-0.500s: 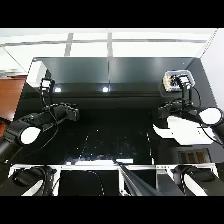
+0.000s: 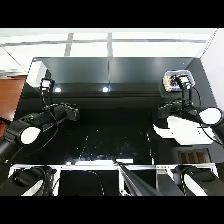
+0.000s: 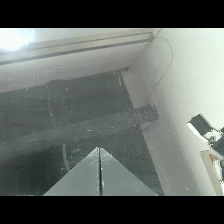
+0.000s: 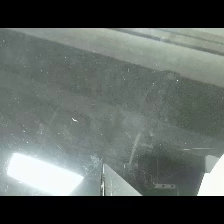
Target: Fold the box and place the chain.
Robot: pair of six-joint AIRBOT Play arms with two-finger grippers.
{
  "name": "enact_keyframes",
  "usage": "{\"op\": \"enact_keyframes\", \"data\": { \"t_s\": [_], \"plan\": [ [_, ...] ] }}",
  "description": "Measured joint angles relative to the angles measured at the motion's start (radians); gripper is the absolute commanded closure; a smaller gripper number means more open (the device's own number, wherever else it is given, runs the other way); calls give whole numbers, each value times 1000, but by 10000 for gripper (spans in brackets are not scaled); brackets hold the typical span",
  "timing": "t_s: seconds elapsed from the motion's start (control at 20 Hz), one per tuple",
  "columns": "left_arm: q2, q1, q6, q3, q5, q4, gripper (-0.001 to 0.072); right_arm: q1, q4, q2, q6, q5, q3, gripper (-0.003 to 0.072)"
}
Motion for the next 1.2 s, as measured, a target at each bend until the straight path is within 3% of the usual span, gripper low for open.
{"op": "enact_keyframes", "data": {
  "t_s": [0.35,0.5,0.55,0.65,0.8,0.95,1.2],
  "plan": [
    [0,0,0,0,0,0,680,0,11,0,0,-10,0,672],
    [0,0,0,0,0,0,681,0,84,0,1,-109,0,670],
    [0,0,0,0,0,0,680,0,126,0,2,-144,0,623],
    [0,0,0,0,0,0,680,0,227,0,5,-221,0,-34],
    [-2,0,0,-1,39,0,681,-5,323,0,-6,-288,10,-27],
    [-4,0,0,-1,106,0,680,-72,258,-1,-16,-294,61,-23],
    [-5,0,0,-1,153,0,681,-454,-7,-47,76,-257,207,-22]
  ]
}}
